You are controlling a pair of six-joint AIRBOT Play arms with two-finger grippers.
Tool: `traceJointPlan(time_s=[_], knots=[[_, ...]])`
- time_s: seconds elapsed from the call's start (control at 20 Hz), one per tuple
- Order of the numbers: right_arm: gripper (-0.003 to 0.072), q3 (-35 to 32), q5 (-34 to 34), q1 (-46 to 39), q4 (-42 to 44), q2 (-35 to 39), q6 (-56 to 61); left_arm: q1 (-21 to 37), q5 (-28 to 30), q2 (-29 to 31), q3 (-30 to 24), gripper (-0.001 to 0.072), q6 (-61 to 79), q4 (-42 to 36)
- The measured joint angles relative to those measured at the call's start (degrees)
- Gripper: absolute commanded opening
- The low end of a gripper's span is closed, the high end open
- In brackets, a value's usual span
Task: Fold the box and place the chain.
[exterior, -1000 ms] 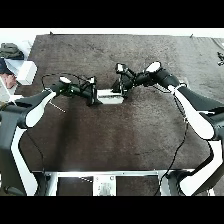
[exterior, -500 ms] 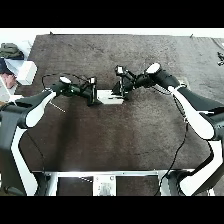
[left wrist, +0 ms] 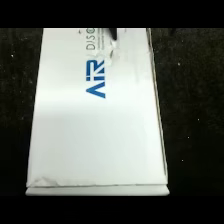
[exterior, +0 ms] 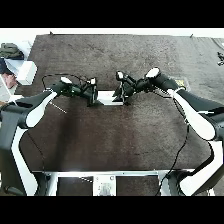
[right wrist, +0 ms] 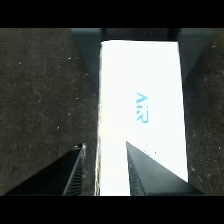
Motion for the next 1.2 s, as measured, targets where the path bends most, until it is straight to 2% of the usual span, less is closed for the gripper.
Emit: traceJointPlan(time_s=[0.15, 0.2, 0.25, 0.3, 0.9, 1.1, 1.2], knots=[[0.0310, -0.13, -0.26, -0.15, 2.10, 1.53, -0.02, 0.09, 0.22, 0.02, 0.00, 0.0345, -0.13, -0.02], [0.0116, -0.15, -0.26, -0.09, 2.67, 1.84, -0.07, 0.09, 0.22, 0.02, 0.02, 0.0344, -0.13, -0.02], [0.0004, -0.17, -0.24, -0.13, 3.13, 2.01, -0.13, 0.09, 0.22, 0.02, 0.02, 0.0344, -0.13, -0.04], [-0.0012, -0.17, -0.50, -0.24, 3.67, 2.19, -0.09, 0.09, 0.22, 0.02, 0.02, 0.0344, -0.13, -0.04], [-0.0012, -0.20, -2.58, -1.73, 3.74, -3.02, 7.82, 0.09, 0.15, 0.02, 0.02, 0.0344, -0.07, -0.09], [-0.0013, -0.39, -2.21, -2.73, 3.41, -1.01, 8.83, 0.07, 0.15, 0.02, 0.02, 0.0345, -0.07, -0.11], [-0.0015, -0.33, -2.82, -3.19, 6.84, 2.38, 8.85, 0.07, 0.15, 0.02, 0.02, 0.0344, -0.09, -0.11]])
